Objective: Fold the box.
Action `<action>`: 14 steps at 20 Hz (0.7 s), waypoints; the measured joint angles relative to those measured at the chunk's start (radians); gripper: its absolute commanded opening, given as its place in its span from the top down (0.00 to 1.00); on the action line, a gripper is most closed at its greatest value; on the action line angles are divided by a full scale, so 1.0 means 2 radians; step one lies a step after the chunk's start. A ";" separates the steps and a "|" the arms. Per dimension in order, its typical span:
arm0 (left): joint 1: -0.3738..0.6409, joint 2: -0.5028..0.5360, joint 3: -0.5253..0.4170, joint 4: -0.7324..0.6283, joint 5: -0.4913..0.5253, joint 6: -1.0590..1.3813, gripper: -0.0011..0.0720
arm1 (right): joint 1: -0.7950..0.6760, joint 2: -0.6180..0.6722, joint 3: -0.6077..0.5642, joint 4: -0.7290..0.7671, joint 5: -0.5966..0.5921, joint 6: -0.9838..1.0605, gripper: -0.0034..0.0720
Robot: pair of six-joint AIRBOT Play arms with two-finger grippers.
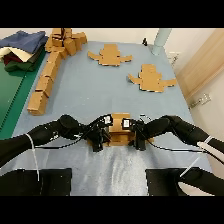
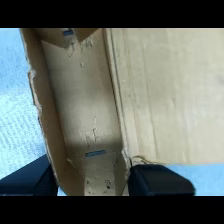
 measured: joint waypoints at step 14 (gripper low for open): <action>0.045 0.177 -0.001 0.434 -0.080 -0.709 0.97 | 0.000 0.000 0.000 0.000 0.000 -0.001 0.28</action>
